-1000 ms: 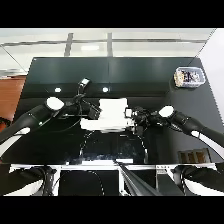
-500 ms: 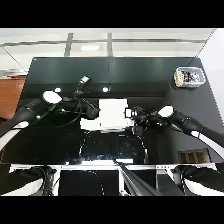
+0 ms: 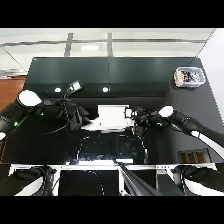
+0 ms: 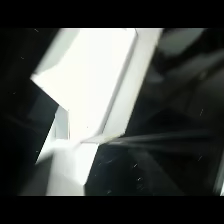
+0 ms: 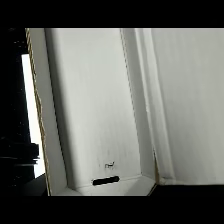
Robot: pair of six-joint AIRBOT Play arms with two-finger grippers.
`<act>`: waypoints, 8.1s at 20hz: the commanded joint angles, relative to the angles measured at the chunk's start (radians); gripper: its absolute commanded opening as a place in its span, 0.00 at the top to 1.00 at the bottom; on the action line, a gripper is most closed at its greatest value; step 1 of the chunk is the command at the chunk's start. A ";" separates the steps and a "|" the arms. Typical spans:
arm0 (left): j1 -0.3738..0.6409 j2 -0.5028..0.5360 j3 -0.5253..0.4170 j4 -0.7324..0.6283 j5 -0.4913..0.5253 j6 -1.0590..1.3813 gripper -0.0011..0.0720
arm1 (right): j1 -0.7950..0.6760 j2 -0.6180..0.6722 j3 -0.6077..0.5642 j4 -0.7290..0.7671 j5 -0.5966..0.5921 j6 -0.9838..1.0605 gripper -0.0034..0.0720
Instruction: Fold the box and place the chain.
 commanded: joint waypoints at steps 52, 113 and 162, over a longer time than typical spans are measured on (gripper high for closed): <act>-0.193 -0.246 -0.048 -0.194 0.294 0.444 0.69 | 0.000 -0.001 0.001 0.000 0.000 0.000 0.33; -0.062 -0.335 0.134 -0.071 -0.022 -0.921 0.20 | 0.000 -0.001 0.001 0.000 0.000 0.000 0.33; -0.563 -0.422 0.357 0.844 -0.004 -2.074 0.46 | 0.000 -0.001 0.001 0.000 0.000 0.000 0.33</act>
